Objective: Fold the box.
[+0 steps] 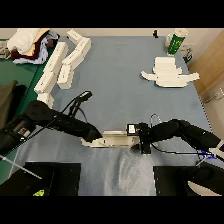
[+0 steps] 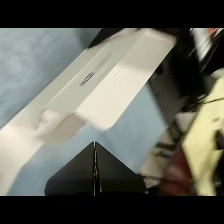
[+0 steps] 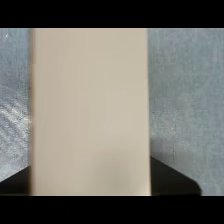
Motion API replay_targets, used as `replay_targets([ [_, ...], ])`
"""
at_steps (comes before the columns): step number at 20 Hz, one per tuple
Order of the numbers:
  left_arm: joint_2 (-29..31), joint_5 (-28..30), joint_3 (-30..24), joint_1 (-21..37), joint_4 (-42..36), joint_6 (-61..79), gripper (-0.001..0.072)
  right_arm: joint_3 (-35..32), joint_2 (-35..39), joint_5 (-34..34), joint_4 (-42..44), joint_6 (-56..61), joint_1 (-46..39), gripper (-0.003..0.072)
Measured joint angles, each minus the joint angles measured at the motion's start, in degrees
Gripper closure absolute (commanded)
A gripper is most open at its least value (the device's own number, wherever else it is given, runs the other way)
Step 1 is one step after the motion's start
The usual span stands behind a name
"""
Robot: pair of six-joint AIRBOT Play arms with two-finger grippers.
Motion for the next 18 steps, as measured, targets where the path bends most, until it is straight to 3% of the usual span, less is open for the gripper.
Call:
replay_targets([
  [4,-9.5,12.6,0.5,-4.3,-10.4,-2.8,0.0695,0.0,0.0,0.0,0.0,0.0,0.0,0.0243],
  [8,-18.0,20.7,1.8,-4.4,-14.4,-3.4,0.0695,0.0,0.0,0.0,-0.1,0.0,0.0,0.0243],
  [12,-23.5,23.0,2.1,-3.8,-15.7,-4.1,0.0695,0.0,0.0,0.0,-0.1,0.0,0.0,0.0243],
  [18,-27.0,24.2,2.3,-3.2,-14.5,-6.1,0.0695,0.0,0.0,0.1,-0.2,0.0,0.0,0.0243],
])
